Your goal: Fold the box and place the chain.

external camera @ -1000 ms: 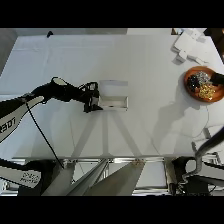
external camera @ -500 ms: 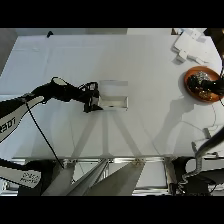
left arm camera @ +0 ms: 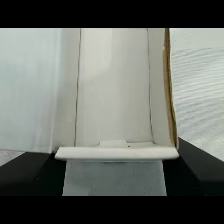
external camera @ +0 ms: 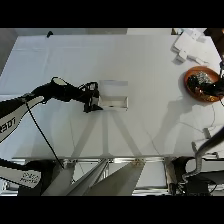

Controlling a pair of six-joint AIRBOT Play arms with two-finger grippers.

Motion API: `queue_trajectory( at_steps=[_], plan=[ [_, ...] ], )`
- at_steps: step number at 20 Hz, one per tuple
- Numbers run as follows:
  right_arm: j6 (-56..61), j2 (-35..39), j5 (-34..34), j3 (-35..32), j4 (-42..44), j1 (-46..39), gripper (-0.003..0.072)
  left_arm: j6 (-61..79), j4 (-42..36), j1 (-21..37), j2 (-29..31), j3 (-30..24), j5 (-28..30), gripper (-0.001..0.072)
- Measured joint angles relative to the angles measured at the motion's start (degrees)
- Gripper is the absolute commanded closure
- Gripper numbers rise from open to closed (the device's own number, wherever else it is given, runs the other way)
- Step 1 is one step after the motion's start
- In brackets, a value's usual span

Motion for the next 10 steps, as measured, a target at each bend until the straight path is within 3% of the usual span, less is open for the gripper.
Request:
queue_trajectory(
  at_steps=[10],
  plan=[
    [-1.7,13.8,14.8,0.1,-0.9,10.5,0.068,0.0,0.0,0.0,0.0,0.0,0.0,0.0696]
  ],
)
